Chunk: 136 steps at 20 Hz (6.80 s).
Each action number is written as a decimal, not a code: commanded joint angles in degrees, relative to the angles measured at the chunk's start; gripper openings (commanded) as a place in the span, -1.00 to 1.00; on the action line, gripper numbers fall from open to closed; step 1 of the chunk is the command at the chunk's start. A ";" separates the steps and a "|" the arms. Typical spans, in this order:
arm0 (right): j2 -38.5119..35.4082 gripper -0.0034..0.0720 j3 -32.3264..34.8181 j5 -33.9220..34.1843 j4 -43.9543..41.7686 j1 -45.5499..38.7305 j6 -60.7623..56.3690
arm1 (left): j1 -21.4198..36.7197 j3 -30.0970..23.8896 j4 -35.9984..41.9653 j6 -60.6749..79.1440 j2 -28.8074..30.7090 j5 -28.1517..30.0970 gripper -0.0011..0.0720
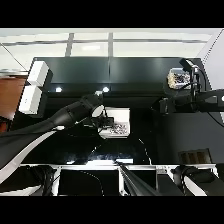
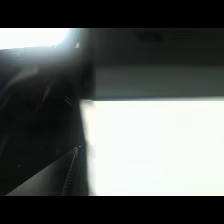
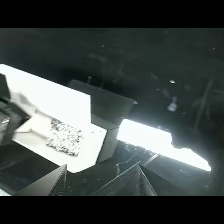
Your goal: Fold the box and place the chain.
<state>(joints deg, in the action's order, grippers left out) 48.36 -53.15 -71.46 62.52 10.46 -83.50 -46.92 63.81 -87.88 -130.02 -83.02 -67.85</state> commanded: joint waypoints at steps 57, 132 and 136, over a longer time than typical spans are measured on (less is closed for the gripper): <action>0.00 0.53 -0.04 8.81 6.64 -0.09 -1.79 | 25.42 -27.87 54.51 143.27 6.78 17.64 0.99; 27.63 0.55 -6.01 3.08 -14.32 14.10 54.47 | 24.00 -27.87 53.94 143.12 6.78 18.60 0.28; 26.95 0.29 -6.01 2.58 -13.57 14.73 54.66 | 24.00 -27.87 53.94 143.12 6.78 18.60 0.28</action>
<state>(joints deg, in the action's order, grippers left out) 75.48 -59.13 -66.81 48.73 24.80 -30.26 -22.90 35.92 -33.91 13.08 -76.23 -49.28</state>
